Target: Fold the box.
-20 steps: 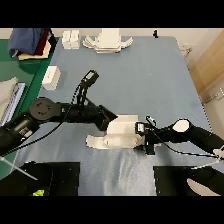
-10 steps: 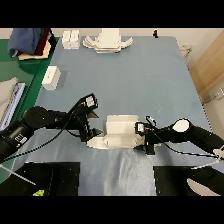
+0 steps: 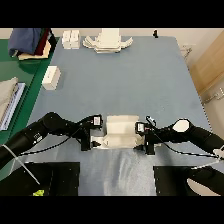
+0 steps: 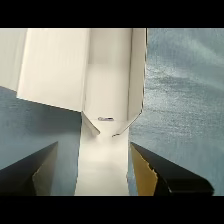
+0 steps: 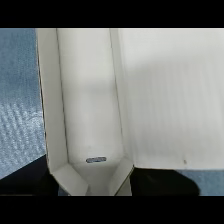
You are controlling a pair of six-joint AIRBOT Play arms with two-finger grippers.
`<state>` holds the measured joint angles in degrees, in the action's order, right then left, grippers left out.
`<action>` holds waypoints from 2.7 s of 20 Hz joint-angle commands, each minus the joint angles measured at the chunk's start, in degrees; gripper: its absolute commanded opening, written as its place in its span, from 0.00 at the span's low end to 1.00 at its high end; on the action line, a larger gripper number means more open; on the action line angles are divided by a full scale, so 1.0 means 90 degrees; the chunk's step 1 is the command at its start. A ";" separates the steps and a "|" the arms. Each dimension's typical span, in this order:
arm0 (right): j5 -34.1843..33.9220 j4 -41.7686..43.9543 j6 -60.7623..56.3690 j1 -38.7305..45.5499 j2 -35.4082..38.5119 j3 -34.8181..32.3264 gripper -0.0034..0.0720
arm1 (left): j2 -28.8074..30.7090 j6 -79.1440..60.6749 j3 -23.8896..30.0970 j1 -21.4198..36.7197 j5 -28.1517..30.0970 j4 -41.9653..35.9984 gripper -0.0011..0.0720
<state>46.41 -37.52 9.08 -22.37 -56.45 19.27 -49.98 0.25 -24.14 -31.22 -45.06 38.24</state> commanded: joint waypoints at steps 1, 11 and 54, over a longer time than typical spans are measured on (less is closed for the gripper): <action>0.0002 0.0002 -0.0002 0.0000 -0.0002 0.0007 0.73 | -0.0345 -0.0289 0.0058 -0.0202 0.0117 -0.0362 0.97; 0.0002 0.0002 -0.0002 0.0000 -0.0002 0.0007 0.73 | -0.0826 -0.0291 0.0056 -0.0498 0.0517 -0.0663 0.33; 0.0002 0.0002 -0.0002 0.0000 -0.0002 0.0007 0.73 | 0.2198 1.3777 -0.0114 -0.0600 -0.1367 0.5474 0.03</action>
<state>46.44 -37.50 9.04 -22.35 -56.47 19.27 -29.91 108.01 -26.30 -38.74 -54.19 83.33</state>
